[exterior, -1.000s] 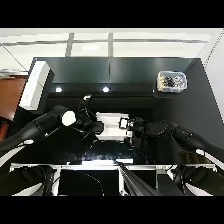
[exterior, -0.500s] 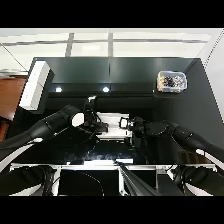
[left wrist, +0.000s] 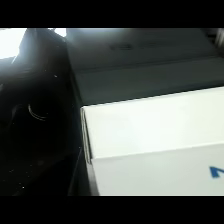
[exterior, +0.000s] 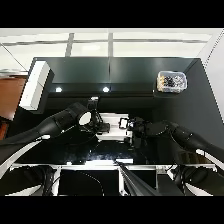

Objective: Fold the box and place the chain.

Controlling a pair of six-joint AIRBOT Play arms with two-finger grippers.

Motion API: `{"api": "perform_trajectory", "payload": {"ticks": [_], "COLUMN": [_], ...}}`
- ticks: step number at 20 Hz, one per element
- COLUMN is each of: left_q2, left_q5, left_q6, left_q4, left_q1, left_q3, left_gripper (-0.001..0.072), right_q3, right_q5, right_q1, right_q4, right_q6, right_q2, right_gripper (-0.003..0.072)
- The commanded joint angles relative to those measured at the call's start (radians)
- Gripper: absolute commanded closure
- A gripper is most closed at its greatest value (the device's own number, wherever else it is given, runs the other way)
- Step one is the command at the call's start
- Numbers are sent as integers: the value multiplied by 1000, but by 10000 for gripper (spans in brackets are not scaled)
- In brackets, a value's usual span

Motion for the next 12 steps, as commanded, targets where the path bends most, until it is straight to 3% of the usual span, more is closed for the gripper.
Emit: {"api": "perform_trajectory", "payload": {"ticks": [1, 12], "left_q2": [-11, -51], "left_q5": [-16, 17], "left_q6": [-31, -49], "left_q4": [16, -23], "left_q1": [-5, -5], "left_q3": [6, 6], "left_gripper": [430, 430], "right_q3": [0, 0], "right_q5": [0, 0], "right_q1": [0, 0], "right_q4": [0, 0], "right_q6": [0, 0], "right_q2": [0, 0], "right_gripper": [343, 344]}}
